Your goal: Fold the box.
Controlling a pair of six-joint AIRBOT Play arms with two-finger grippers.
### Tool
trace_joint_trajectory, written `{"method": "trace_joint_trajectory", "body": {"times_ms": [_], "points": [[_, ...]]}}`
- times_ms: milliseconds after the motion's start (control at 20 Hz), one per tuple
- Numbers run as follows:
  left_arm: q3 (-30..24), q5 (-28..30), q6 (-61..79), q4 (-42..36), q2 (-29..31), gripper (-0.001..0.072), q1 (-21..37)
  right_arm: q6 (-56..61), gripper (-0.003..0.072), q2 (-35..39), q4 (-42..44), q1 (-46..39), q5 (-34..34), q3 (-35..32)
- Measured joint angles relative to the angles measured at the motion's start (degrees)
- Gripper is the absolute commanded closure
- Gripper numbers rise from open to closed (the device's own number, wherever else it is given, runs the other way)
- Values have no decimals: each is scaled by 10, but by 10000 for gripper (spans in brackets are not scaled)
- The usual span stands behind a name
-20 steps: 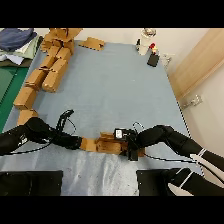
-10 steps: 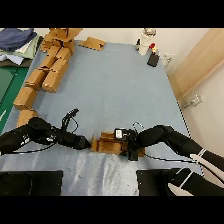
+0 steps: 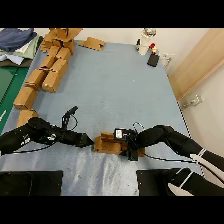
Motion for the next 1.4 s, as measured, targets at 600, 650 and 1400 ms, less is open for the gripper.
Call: {"method": "trace_joint_trajectory", "body": {"times_ms": [600, 650, 1400], "points": [[5, -2, -15, -27, -1, 344, -5, 0, 196, 0, 0, 0, 0, 0], [6, -3, -15, -32, -1, 345, -8, 0, 196, 0, 0, 0, 0, 0], [37, 52, -109, 33, -1, 342, -78, 0, 196, 0, 0, 0, 0, 0]]}}
